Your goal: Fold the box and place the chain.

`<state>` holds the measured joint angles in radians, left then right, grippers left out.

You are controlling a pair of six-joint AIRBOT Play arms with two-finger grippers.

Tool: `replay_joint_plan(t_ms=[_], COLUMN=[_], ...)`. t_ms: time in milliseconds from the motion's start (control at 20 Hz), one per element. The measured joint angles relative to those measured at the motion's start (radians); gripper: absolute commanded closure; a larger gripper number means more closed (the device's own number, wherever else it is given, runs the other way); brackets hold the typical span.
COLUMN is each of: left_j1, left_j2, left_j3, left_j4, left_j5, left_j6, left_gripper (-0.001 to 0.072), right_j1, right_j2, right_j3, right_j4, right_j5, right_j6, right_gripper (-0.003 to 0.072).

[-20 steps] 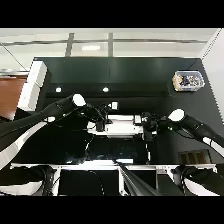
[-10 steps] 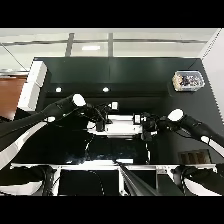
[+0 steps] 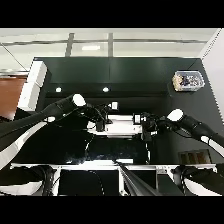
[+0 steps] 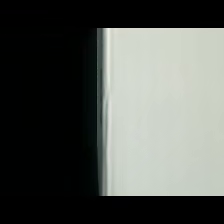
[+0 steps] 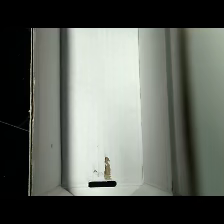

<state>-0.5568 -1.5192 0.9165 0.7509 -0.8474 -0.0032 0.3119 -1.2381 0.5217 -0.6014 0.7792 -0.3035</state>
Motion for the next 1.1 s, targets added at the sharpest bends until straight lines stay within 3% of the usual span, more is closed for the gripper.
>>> replay_joint_plan(t_ms=[1050, 1100], left_j1=[0.000, 0.000], left_j2=[0.000, 0.000], left_j3=[0.000, 0.000], left_j4=[0.000, 0.000], left_j5=[-0.001, -0.001], left_j6=[0.000, 0.000], left_gripper=[0.0683, 0.0683], right_j1=[-0.009, -0.008], right_j2=[-0.001, -0.001], right_j3=[0.000, 0.000], right_j4=[0.006, 0.007], right_j5=[0.005, 0.004], right_j6=[0.000, 0.000], right_gripper=[0.0095, 0.0151])
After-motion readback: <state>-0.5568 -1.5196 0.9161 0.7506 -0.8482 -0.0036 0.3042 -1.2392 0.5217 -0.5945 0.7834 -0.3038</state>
